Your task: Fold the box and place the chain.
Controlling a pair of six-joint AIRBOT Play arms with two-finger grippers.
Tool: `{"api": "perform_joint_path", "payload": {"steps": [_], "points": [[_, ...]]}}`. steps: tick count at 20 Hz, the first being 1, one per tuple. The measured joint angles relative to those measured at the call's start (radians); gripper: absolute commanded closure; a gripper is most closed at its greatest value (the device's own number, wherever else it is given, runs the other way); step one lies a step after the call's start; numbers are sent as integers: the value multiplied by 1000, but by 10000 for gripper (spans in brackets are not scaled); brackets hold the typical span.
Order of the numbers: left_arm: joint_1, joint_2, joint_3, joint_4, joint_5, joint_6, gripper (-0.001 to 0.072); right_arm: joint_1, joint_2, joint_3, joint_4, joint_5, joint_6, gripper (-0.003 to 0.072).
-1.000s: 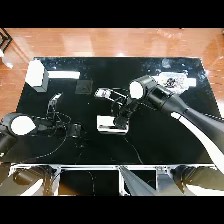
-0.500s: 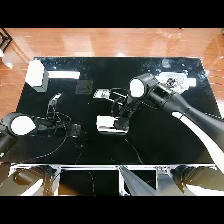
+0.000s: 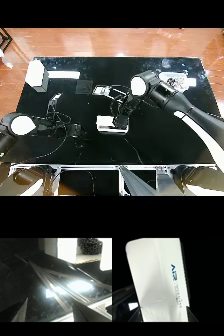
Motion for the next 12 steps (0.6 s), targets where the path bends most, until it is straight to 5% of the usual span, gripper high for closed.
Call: {"api": "perform_joint_path", "payload": {"steps": [12], "points": [[0, 0, 0, 0, 0, 0, 68, 0, -8, -16, 35, -18, 0, -14]]}}
